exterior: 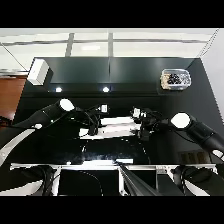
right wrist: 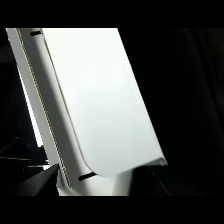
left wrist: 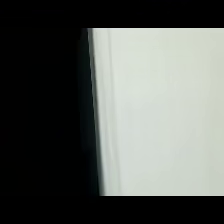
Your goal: Fold the box and place the chain.
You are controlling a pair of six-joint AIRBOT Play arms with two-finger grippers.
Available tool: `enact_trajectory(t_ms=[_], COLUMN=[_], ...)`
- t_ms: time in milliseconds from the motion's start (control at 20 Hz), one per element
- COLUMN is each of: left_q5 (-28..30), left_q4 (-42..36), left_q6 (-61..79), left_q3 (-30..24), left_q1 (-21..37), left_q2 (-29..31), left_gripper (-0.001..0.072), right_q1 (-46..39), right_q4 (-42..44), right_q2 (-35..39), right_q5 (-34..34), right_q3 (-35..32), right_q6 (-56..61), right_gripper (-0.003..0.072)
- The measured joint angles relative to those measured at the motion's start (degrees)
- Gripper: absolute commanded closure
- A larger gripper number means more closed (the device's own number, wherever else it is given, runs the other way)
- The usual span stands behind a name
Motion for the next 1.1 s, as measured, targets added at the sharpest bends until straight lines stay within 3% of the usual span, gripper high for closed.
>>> enact_trajectory(t_ms=[500,1100], left_q5=[-0.2,-0.2], left_q4=[0.1,0.1], left_q6=[0.1,0.0], left_q3=[0.0,0.0], left_q1=[0.0,0.0], left_q2=[0.0,0.0], left_gripper=[0.0687,0.0687], right_q1=[-0.1,-0.1], right_q4=[6.9,11.8], right_q2=[-3.5,-7.3], right_q5=[4.9,2.6], right_q3=[-1.1,-4.3], right_q6=[-7.4,-18.0], right_gripper=[0.0056,0.0056])
